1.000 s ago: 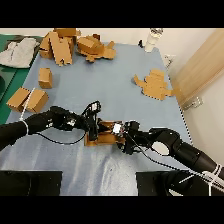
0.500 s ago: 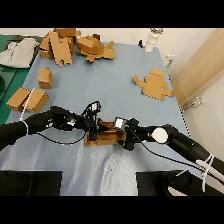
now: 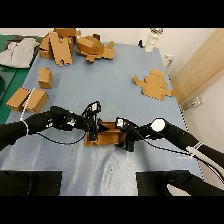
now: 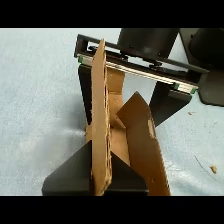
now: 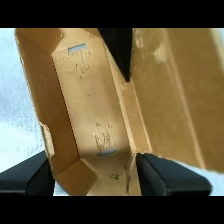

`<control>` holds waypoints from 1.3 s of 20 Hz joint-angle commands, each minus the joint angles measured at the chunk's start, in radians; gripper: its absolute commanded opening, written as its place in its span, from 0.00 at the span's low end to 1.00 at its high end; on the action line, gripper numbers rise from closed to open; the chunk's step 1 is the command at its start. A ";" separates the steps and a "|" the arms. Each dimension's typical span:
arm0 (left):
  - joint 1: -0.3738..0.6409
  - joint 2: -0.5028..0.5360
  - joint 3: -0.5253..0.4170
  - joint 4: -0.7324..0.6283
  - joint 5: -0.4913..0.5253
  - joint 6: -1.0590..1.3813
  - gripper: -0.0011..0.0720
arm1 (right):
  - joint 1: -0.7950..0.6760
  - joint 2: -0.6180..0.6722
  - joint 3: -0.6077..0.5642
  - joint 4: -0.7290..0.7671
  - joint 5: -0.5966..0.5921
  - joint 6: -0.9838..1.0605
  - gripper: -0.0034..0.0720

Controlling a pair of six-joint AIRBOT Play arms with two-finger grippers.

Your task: Fold the box.

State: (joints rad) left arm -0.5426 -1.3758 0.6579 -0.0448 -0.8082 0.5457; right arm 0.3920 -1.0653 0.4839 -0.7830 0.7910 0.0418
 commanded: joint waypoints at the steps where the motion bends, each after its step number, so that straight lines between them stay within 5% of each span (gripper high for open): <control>1: 0.000 0.000 0.000 0.000 0.000 -0.013 0.03 | -0.012 -0.037 0.016 0.033 0.012 -0.062 1.00; 26: 0.002 0.000 0.001 -0.008 0.017 -0.033 0.03 | -0.010 -0.037 0.021 0.020 0.072 -0.061 1.00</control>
State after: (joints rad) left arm -0.5426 -1.3758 0.6579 -0.0505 -0.7979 0.5159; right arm 0.3817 -1.1027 0.5041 -0.7628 0.8642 -0.0193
